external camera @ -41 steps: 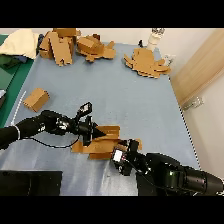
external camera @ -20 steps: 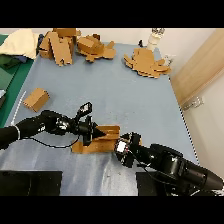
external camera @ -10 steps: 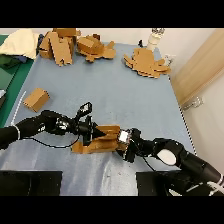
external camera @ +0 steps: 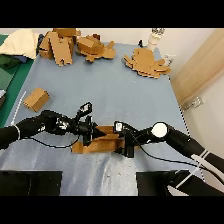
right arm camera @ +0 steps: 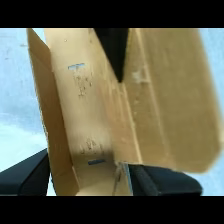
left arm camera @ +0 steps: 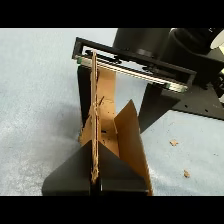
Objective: Fold the box.
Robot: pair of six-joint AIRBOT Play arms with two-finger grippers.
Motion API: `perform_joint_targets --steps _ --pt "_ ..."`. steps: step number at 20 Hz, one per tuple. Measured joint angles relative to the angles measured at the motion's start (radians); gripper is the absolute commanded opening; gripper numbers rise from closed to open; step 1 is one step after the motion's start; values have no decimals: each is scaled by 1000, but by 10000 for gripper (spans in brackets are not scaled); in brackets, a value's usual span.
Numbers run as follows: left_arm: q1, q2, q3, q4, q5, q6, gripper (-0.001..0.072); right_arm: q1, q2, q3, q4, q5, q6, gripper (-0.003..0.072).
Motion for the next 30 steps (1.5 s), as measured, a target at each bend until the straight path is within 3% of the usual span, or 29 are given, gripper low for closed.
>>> perform_joint_targets --steps 7,30 --pt "0 0 0 0 0 2 12 -30 -71 18 43 56 -96 701" --pt "0 0 0 0 0 2 12 -26 -82 20 20 90 -133 701"
